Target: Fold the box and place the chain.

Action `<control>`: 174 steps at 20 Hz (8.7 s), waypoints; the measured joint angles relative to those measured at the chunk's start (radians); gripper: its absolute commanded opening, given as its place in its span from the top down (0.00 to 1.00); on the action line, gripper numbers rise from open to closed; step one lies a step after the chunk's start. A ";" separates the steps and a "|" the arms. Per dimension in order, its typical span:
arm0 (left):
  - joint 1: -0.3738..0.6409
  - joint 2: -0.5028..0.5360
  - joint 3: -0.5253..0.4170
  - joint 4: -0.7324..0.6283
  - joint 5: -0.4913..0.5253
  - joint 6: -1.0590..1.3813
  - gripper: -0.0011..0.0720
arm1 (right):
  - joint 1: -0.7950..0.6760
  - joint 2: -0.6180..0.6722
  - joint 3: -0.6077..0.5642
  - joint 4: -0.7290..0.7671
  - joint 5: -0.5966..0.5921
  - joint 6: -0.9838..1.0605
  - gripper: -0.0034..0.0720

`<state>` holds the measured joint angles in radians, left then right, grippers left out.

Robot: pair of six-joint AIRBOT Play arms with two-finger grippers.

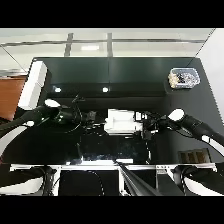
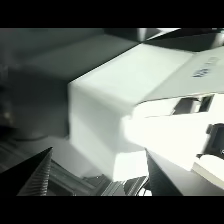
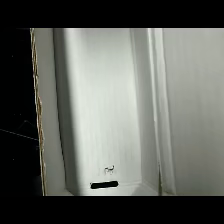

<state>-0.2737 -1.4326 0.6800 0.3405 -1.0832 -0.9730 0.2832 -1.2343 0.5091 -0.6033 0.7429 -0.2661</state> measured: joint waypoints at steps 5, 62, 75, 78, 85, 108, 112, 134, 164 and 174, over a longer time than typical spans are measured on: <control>-0.082 0.003 0.122 0.142 -0.020 -0.190 0.25 | 0.000 0.000 0.000 0.000 0.000 0.000 0.42; -0.530 -0.062 0.455 0.994 0.055 -1.234 0.51 | 0.000 0.000 0.000 0.000 0.000 0.000 0.42; -0.579 -0.154 0.549 1.102 -0.055 -1.456 0.61 | 0.000 0.000 0.000 0.001 0.001 0.001 0.42; -0.581 -0.163 0.550 1.125 -0.068 -1.513 0.63 | 0.000 0.000 0.000 0.001 0.000 0.001 0.42; -0.581 -0.184 0.552 1.136 -0.073 -1.564 0.68 | 0.000 0.000 0.000 0.001 0.000 0.001 0.42; -0.581 -0.209 0.595 1.140 -0.064 -1.535 0.52 | 0.000 0.000 0.000 0.002 -0.002 0.002 0.42; -0.581 -0.209 0.601 1.155 -0.098 -1.509 0.53 | 0.000 0.000 0.000 0.001 0.000 0.000 0.42; -0.581 -0.209 0.602 1.159 -0.106 -1.419 0.91 | 0.000 0.000 0.000 0.000 0.001 0.000 0.42; -0.555 -0.209 0.615 1.189 -0.129 -1.401 0.95 | 0.000 0.122 0.001 -0.121 -0.010 0.060 0.24; -0.555 -0.209 0.615 1.192 -0.132 -1.389 0.95 | 0.039 0.115 0.001 -0.035 -0.057 -0.010 0.64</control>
<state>-0.8291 -1.6417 1.2949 1.5322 -1.2148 -2.3619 0.3218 -1.1191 0.5102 -0.6380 0.6857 -0.2756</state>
